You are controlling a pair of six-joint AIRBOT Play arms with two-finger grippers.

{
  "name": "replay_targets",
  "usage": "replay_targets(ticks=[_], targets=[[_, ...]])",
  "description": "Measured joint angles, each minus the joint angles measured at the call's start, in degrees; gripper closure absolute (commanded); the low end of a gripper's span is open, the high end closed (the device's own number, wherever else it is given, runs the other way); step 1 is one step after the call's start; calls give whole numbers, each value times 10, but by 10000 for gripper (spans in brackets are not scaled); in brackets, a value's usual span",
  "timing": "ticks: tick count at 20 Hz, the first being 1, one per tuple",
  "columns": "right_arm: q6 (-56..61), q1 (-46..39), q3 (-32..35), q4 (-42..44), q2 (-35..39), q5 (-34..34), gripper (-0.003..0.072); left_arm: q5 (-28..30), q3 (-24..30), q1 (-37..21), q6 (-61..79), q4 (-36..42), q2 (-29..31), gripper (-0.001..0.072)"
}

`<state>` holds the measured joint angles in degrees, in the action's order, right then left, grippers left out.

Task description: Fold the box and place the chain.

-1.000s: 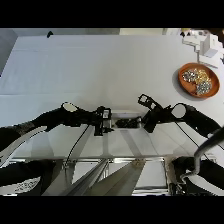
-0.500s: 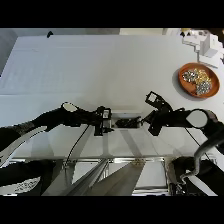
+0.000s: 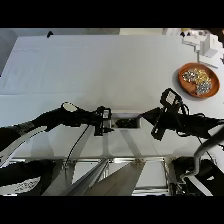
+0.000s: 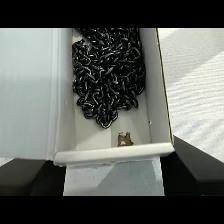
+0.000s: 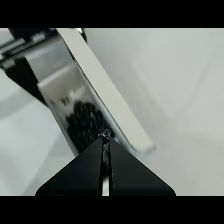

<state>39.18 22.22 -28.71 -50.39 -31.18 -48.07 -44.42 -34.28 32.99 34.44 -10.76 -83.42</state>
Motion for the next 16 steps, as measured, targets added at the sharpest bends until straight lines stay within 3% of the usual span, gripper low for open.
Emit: replay_targets(ticks=[4, 6, 10, 12, 16], targets=[[-7, 54, -3, 31, -37, 68, 661, 0, 0, 0, 0, 0, 0, 644], [-9, 77, -3, 46, -70, 91, 569, 0, 0, 0, 0, 0, 0, 644], [-10, 120, -3, 66, -127, 126, 562, 0, 0, 0, 0, 0, 0, 644], [-11, 134, -5, 73, -141, 145, 504, 0, 0, 0, 0, 0, 0, 644], [-20, 145, -32, 80, -152, 165, 532, 0, 0, 0, 0, 0, 0, 644]])
